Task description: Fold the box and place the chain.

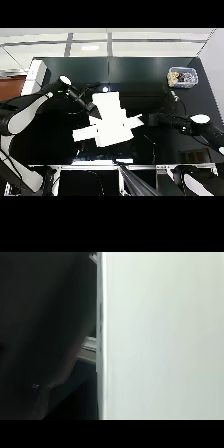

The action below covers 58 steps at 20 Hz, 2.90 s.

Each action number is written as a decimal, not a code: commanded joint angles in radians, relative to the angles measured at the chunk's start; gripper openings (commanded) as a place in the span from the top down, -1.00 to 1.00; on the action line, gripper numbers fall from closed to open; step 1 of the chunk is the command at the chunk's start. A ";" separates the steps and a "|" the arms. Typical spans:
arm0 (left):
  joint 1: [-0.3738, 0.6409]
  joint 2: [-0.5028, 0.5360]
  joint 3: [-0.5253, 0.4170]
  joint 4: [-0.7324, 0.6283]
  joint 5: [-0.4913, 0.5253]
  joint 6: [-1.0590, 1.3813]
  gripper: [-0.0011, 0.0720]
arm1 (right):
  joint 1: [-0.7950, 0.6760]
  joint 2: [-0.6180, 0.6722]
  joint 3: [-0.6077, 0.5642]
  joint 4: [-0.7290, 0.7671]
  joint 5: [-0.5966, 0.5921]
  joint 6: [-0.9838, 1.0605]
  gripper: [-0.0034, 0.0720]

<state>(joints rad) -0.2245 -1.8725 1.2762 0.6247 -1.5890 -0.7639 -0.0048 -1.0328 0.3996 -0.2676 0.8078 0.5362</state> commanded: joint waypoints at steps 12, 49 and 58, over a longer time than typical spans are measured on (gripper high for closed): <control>-0.155 0.557 -0.501 -0.255 0.605 0.940 0.91 | -0.357 0.001 0.256 -0.335 0.273 0.035 -0.95; -0.307 0.373 -0.414 -0.038 0.869 0.939 0.90 | 0.394 0.013 0.174 -0.714 0.162 -0.438 -0.95; -0.307 0.373 -0.414 -0.038 0.870 0.939 0.90 | 0.447 0.029 0.221 -0.732 0.189 -0.398 -0.95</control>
<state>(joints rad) -0.5312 -1.4986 0.8623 0.5869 -0.7197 0.1745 0.4206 -1.0065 0.6155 -0.9966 0.9890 0.1322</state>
